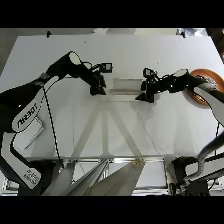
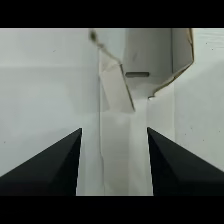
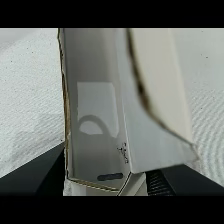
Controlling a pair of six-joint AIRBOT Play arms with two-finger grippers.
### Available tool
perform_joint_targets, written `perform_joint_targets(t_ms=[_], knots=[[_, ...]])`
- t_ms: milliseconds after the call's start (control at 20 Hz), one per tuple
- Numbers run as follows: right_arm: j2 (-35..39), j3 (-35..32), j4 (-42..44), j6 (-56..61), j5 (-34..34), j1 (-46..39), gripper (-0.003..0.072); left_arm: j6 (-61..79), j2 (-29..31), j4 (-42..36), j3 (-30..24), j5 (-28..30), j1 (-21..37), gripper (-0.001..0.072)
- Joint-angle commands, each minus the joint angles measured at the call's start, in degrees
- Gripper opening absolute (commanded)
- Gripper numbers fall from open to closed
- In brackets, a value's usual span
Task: Fold the box and place the chain.
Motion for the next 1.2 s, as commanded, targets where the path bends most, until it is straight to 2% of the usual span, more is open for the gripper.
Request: perform_joint_targets(t_ms=[0,200,350,750,850,950,1000,1150], knots=[[0.02,0.04,0.00,0.02,0.02,0.00,0.0408,5.35,0.09,-2.62,-2.80,2.95,-1.01,0.0469],[0.00,0.04,0.00,0.02,0.02,0.00,0.0408,6.08,0.22,-3.52,-2.80,4.28,-1.95,0.0454],[0.00,0.04,0.00,0.02,0.02,0.00,0.0408,10.29,0.22,-4.00,-2.80,-0.15,-2.67,0.0395],[0.00,0.04,0.00,0.02,0.02,0.00,0.0408,10.71,1.66,-3.78,-2.80,-0.68,-2.82,0.0389],[0.02,0.04,0.00,0.02,0.02,0.00,0.0408,10.73,2.56,-3.82,-2.80,-0.68,-2.82,0.0335],[0.02,0.04,0.00,0.02,0.02,0.00,0.0408,10.73,2.82,-4.00,-2.80,-0.63,-2.84,0.0320],[0.02,0.04,0.00,0.02,0.02,0.00,0.0408,10.73,2.78,-3.98,-2.80,-0.39,-2.91,0.0273],[0.00,0.04,0.00,0.02,0.02,0.00,0.0408,10.71,2.75,-4.02,-2.80,1.36,-3.02,0.0274]])
